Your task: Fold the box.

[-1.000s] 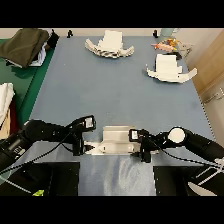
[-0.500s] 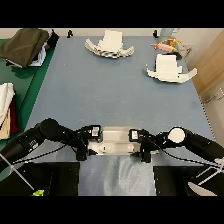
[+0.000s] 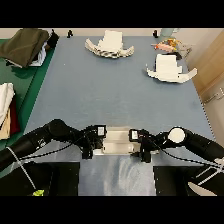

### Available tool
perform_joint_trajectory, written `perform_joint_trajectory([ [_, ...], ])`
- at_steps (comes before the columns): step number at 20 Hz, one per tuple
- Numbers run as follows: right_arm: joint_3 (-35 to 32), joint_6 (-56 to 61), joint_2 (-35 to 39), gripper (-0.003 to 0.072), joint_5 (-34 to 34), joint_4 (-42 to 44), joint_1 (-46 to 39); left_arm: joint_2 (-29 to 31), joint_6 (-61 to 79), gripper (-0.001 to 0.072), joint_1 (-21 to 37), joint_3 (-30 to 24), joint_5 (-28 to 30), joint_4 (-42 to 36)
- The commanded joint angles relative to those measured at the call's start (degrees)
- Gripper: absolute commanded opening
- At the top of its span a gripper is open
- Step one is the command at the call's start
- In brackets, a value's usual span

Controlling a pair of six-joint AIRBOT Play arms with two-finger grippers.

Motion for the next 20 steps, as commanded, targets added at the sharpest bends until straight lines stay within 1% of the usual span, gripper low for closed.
perform_joint_trajectory([
  [1,0.02,0.0,0.04,0.0483,0.0,0.0,-0.02,-0.5,1.38,0.0105,-0.68,0.02,2.38,-2.58],
  [4,0.02,0.0,0.04,0.0483,0.0,0.02,-0.02,-1.33,2.93,0.0106,-0.68,0.02,2.69,-5.77],
  [6,0.02,0.0,0.04,0.0483,0.0,0.0,-0.02,-1.73,3.82,0.0115,-0.68,0.02,2.64,-6.4],
  [7,0.02,0.0,0.04,0.0483,0.0,0.0,-0.02,-1.73,3.8,0.0256,-0.68,0.02,2.62,-6.62],
  [8,0.02,0.0,0.04,0.0483,0.0,0.0,-0.02,-1.73,3.65,0.0517,-0.68,0.02,2.51,-7.61],
  [9,0.02,0.0,0.04,0.0483,0.0,0.0,-0.02,-1.73,3.67,0.0617,-0.68,0.0,2.45,-9.03],
  [10,0.02,0.0,0.04,0.0483,0.0,0.0,-0.02,-1.73,3.69,0.0616,-0.68,0.02,2.49,-9.99],
  [16,0.02,0.0,0.04,0.0483,0.0,0.02,-0.02,-2.1,3.67,0.0614,-0.66,0.0,2.29,-9.84],
  [17,0.02,0.0,0.04,0.0483,0.0,0.0,-0.02,-2.08,3.65,0.0548,-0.66,0.02,2.21,-9.77],
  [18,0.02,0.0,0.04,0.0483,0.0,0.0,-0.02,-2.05,3.13,0.03,-0.66,0.02,2.03,-9.42],
  [19,0.02,0.0,0.04,0.0483,0.0,0.02,-0.02,-1.92,1.05,0.003,-0.66,0.07,2.05,-7.76],
  [20,0.02,0.0,0.04,0.0483,0.0,0.0,-0.02,-1.55,-2.01,0.0016,-0.66,0.22,2.08,-4.66],
])
